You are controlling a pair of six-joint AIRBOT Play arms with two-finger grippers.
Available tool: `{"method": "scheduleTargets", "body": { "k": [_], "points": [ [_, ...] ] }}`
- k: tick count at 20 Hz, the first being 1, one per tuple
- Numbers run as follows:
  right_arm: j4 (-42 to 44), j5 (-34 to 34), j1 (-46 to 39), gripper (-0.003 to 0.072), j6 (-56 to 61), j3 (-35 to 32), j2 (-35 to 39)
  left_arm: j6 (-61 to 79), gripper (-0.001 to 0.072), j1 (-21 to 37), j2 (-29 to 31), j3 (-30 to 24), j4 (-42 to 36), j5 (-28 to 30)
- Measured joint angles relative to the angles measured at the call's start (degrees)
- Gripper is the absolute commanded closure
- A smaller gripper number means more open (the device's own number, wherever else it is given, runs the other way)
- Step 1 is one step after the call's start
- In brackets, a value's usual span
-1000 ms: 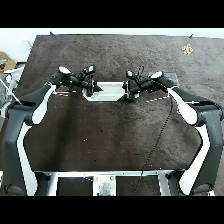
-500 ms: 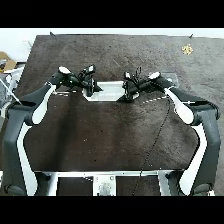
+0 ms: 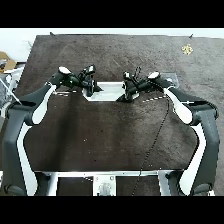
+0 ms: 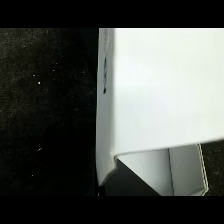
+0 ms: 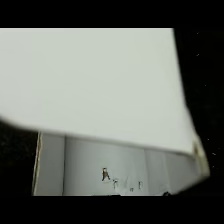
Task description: Fold the box and place the chain.
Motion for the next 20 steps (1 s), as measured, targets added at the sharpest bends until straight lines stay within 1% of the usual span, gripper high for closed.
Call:
{"method": "scheduleTargets", "body": {
  "k": [3,4,5,6,20],
  "points": [
    [-0.76,0.17,0.00,0.0128,0.00,0.00,0.00,0.00,0.0698,0.00,0.00,0.00,0.00,0.00],
    [-0.98,0.17,0.00,0.0204,-0.02,0.02,0.02,0.00,0.0699,-0.02,0.00,0.00,0.00,0.00],
    [-1.11,0.17,0.00,0.0351,0.00,0.02,0.02,0.00,0.0698,-0.02,0.00,0.00,0.00,-0.02],
    [-1.22,0.17,0.00,0.0369,0.00,0.02,0.02,0.00,0.0698,-0.02,0.00,0.00,-0.02,-0.02],
    [-1.86,0.09,0.02,0.0368,-0.02,0.02,0.02,0.00,0.0698,-0.02,0.00,0.00,-0.02,-0.02]
  ]
}}
